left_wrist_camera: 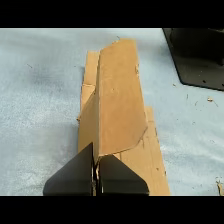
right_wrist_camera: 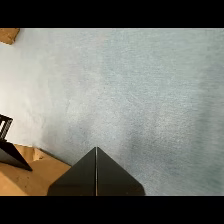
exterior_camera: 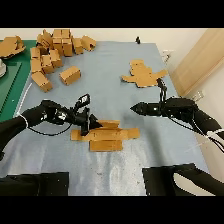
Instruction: Fold the box.
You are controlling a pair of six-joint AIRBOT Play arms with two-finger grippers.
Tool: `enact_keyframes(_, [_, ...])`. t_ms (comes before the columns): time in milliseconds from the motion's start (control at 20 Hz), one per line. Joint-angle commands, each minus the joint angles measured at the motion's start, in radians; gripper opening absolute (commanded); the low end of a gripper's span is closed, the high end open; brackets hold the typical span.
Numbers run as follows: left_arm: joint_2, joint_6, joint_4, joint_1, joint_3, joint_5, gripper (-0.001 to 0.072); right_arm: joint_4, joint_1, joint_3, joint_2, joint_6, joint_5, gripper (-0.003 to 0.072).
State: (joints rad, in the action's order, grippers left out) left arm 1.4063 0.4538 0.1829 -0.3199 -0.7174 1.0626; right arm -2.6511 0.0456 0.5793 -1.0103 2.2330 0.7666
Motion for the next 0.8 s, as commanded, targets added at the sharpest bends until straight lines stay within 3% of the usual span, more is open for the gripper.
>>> enact_keyframes(0, [-0.004, 0.003, 0.005, -0.001, 0.006, -0.017, 0.0011, 0.000, 0.001, 0.000, 0.000, 0.000, 0.000, 0.0004])
enact_keyframes(350, [-0.004, -0.055, 0.002, 0.066, 0.009, -0.031, 0.0011, 0.004, 0.000, 0.000, 0.000, 0.000, 0.000, 0.0005])
enact_keyframes(650, [-0.004, -0.066, 0.025, 0.064, 0.009, -0.009, 0.0011, 0.011, 0.000, 0.000, 0.000, 0.000, 0.000, 0.0005])
enact_keyframes(750, [-0.004, -0.045, -0.079, 0.064, 0.008, 0.012, 0.0011, 0.012, 0.001, 0.000, 0.000, 0.000, -0.001, 0.0004])
